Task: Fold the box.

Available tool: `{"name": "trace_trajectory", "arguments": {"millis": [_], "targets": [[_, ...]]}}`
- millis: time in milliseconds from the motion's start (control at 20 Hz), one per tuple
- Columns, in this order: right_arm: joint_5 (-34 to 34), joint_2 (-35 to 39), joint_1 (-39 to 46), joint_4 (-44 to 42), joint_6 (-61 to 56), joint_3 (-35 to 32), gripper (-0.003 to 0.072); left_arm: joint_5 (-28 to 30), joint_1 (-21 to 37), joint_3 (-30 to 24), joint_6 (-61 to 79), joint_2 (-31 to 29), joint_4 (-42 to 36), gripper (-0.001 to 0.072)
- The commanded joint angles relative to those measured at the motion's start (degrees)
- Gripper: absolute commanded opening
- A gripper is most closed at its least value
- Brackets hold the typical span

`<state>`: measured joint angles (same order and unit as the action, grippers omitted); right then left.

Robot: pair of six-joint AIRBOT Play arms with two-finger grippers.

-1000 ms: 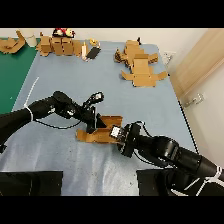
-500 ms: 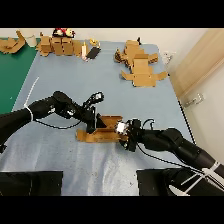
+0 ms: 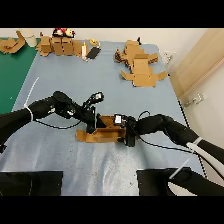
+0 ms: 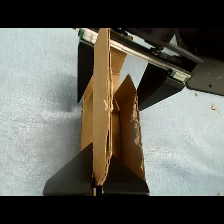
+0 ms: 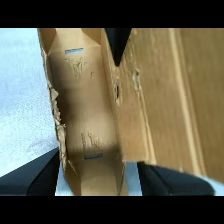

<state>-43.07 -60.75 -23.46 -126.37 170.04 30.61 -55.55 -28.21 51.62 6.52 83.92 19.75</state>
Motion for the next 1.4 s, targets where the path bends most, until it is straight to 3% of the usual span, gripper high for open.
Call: {"name": "trace_trajectory", "arguments": {"millis": [0, 1000, 1100, 1150, 1200, 1350], "targets": [[-2.16, -2.56, 0.61, -1.36, 0.72, 1.57, 0.0720, 0.00, -0.04, -0.02, 0.02, 0.02, 0.00, 0.0011], [-1.60, -5.73, 0.50, -0.24, 1.95, 1.57, 0.0708, 0.02, -0.04, -0.02, 0.02, 0.02, 0.00, 0.0011], [-0.85, -5.73, 0.50, -0.26, 1.92, 1.55, 0.0685, 0.00, -0.04, -0.02, 0.02, 0.02, 0.00, 0.0012], [-0.98, -5.73, 0.50, -0.26, 1.92, 1.55, 0.0594, 0.00, -0.04, -0.02, 0.02, 0.02, 0.00, 0.0012], [-1.11, -5.73, 0.50, -0.26, 1.92, 1.55, 0.0562, 0.00, -0.04, -0.02, 0.02, 0.02, 0.00, 0.0012], [-1.09, -5.75, 0.50, 0.13, 1.95, 1.55, 0.0561, 0.00, -0.04, -0.02, 0.02, 0.02, 0.00, 0.0011]]}}
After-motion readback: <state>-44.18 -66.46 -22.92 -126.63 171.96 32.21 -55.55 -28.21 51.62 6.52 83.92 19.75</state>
